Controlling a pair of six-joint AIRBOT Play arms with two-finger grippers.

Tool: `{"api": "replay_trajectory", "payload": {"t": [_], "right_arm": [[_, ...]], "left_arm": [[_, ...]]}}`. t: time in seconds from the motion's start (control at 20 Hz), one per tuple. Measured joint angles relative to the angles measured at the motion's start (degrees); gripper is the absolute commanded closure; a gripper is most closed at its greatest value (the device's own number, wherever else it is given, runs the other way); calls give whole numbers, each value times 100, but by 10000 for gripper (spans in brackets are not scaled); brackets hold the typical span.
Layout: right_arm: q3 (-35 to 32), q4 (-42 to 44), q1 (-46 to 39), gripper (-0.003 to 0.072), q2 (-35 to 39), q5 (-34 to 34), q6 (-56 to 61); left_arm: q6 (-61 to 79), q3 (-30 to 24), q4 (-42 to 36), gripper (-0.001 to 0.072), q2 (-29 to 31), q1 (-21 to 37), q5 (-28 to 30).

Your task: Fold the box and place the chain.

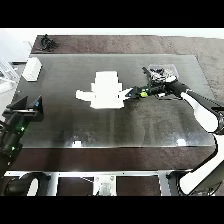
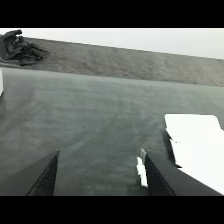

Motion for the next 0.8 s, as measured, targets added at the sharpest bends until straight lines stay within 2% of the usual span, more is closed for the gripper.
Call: {"api": "replay_trajectory", "payload": {"t": [0.2,0.6,0.8], "right_arm": [[109,-33,37,686,-4,13,13],[157,-50,52,687,-4,48,94],[157,-48,52,686,-4,48,101]], "left_arm": [[166,428,9,119,-813,0,-481],[501,2120,92,119,-3965,0,-1902],[264,2509,105,119,-4680,-22,-2356]]}}
